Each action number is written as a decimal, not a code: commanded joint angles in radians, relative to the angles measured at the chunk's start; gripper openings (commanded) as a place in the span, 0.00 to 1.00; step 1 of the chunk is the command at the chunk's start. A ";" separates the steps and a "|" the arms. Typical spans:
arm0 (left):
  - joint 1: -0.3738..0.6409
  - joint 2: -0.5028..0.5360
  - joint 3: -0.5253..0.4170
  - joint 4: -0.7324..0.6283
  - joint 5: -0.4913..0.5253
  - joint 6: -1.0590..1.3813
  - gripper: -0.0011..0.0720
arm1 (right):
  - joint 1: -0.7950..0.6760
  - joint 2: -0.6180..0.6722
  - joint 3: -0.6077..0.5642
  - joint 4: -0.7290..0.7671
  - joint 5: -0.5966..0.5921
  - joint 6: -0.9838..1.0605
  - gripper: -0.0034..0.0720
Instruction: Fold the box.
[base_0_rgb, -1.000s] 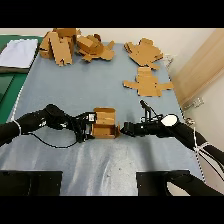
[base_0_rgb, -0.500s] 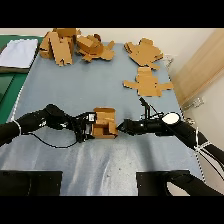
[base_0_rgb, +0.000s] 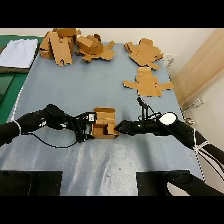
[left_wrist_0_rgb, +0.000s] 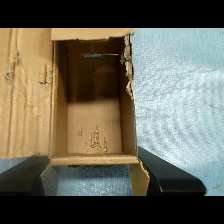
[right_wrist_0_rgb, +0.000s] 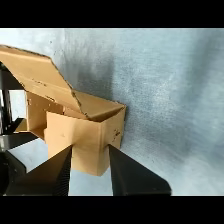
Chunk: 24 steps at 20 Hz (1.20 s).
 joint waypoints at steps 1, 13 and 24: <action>0.000 -0.001 0.001 0.000 0.000 0.000 0.57 | 0.089 -0.003 0.049 -0.182 -0.051 0.140 0.53; 0.000 -0.001 0.001 0.000 0.000 0.000 0.57 | 0.294 -0.126 0.279 -0.706 0.055 0.702 0.53; 0.000 0.000 0.001 0.000 0.000 0.000 0.57 | 0.388 -0.239 0.427 -0.879 0.239 0.998 0.53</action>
